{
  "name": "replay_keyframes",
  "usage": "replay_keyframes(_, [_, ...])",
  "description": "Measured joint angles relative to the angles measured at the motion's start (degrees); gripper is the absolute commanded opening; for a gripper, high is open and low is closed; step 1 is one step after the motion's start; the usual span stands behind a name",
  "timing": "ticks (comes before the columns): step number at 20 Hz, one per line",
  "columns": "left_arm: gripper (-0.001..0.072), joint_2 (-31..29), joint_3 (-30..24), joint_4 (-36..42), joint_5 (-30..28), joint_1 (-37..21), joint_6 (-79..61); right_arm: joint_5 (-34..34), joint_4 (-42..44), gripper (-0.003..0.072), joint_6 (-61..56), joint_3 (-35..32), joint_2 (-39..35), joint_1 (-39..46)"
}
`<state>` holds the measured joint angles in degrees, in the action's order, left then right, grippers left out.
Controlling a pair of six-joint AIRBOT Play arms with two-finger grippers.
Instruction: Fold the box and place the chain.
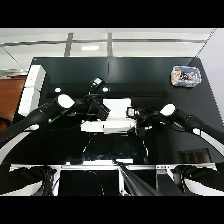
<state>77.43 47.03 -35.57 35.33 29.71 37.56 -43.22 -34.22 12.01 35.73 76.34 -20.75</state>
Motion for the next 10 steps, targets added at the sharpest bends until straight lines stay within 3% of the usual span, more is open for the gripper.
replay_keyframes(6, [0.0026,3.6,0.2,-2.8,3.2,-0.4,0.3,-0.2,0.0,0.0126,0.1,0.0,0.0,0.0])
replay_keyframes(10, [0.0026,-1.2,0.6,-6.1,5.1,-3.5,0.4,-0.2,0.0,0.0126,0.1,0.0,0.0,0.0])
